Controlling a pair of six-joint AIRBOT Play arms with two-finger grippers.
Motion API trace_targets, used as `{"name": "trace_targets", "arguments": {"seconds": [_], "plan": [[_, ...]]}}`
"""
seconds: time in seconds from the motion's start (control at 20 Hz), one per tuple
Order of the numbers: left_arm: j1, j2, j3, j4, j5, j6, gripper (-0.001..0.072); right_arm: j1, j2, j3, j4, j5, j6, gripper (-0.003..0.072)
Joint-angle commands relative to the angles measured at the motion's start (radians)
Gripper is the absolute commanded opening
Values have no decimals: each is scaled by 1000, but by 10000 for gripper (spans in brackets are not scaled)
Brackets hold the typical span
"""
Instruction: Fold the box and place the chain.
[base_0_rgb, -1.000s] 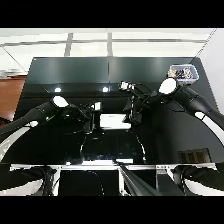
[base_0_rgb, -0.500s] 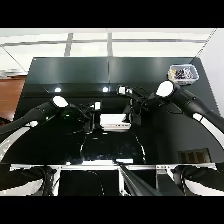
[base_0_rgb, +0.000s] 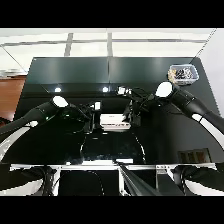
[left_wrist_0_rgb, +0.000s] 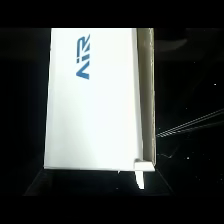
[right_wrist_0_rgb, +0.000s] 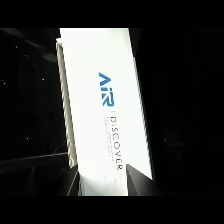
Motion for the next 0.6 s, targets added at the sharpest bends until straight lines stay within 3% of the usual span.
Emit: {"name": "trace_targets", "arguments": {"seconds": [0.0,0.55], "plan": [[0,0,1,-1,-1,0,383,24,-1,-2,-20,-5,4,305],[0,0,1,-1,-1,0,383,32,-1,-3,-82,-2,19,311]]}}
